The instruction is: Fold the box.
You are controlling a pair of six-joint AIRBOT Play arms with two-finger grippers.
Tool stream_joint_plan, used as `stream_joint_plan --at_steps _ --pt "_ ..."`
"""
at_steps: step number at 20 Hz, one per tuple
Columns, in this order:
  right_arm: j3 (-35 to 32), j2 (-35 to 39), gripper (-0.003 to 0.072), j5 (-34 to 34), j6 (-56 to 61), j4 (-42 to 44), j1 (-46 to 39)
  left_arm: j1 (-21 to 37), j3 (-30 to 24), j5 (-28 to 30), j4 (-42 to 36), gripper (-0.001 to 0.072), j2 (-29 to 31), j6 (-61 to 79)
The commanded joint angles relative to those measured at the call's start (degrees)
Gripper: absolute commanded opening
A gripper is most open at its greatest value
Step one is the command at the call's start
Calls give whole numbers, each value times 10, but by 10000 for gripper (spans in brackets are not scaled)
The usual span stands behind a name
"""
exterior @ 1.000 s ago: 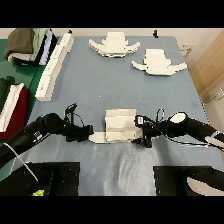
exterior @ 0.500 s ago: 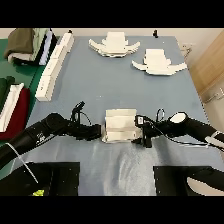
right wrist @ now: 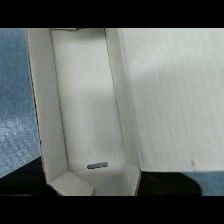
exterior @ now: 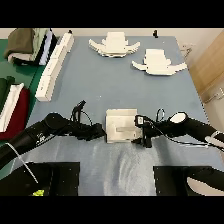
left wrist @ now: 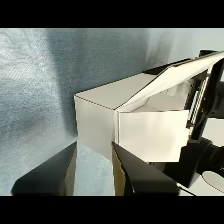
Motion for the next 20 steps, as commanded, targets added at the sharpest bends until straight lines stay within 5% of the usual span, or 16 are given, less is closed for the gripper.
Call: stream_joint_plan --at_steps 1,12,20 --pt "0 0 542 0 0 0 0 1 1 0 -5 338 0 2" --pt "0 0 542 0 0 0 0 73 7 -51 35 339 0 -13" --pt "0 0 542 0 0 0 0 31 27 -76 -20 349 0 45"
